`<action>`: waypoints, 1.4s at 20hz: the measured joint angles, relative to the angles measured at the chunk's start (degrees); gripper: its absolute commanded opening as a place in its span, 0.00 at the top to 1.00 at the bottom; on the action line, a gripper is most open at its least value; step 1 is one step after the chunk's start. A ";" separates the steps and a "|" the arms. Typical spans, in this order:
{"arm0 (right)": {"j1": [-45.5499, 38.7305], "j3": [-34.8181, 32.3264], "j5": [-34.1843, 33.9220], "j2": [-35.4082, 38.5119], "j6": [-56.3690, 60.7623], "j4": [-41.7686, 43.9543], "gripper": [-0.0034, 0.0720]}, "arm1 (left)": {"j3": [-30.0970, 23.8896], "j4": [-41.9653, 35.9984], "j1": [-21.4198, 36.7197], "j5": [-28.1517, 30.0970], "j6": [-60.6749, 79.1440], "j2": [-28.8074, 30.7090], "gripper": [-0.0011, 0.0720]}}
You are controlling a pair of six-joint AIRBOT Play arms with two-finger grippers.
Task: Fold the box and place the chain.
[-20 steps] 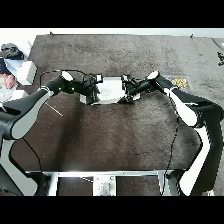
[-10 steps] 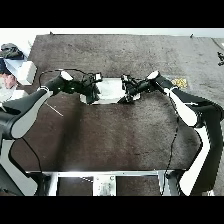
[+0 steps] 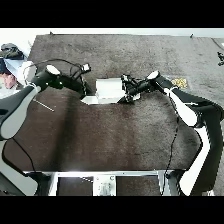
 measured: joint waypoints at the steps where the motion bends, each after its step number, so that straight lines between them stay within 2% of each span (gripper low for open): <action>1: 0.00 0.00 0.00 0.00 0.00 0.00 0.25 | -0.26 0.68 0.20 0.59 -2.32 1.77 0.98; 7: 0.00 0.00 0.00 0.00 0.00 0.00 0.25 | -5.57 4.44 4.59 4.09 -24.28 12.50 0.98; 11: 0.00 0.00 0.00 0.00 0.00 0.02 0.25 | -9.18 5.29 9.86 -0.26 -38.95 14.80 0.97; 15: 0.00 0.00 0.00 0.00 0.02 0.00 0.25 | -13.38 5.57 12.92 -1.53 -46.38 15.30 0.97; 20: 0.00 0.00 0.00 0.00 0.00 0.02 0.25 | -18.03 2.40 13.75 3.63 -51.30 15.08 0.97; 24: 0.00 0.00 0.00 0.00 0.02 0.02 0.25 | -19.28 0.11 13.86 7.23 -54.45 12.17 0.97; 28: 0.00 0.00 0.00 0.00 0.00 0.02 0.25 | -19.58 -5.53 13.75 7.72 -53.11 8.11 0.97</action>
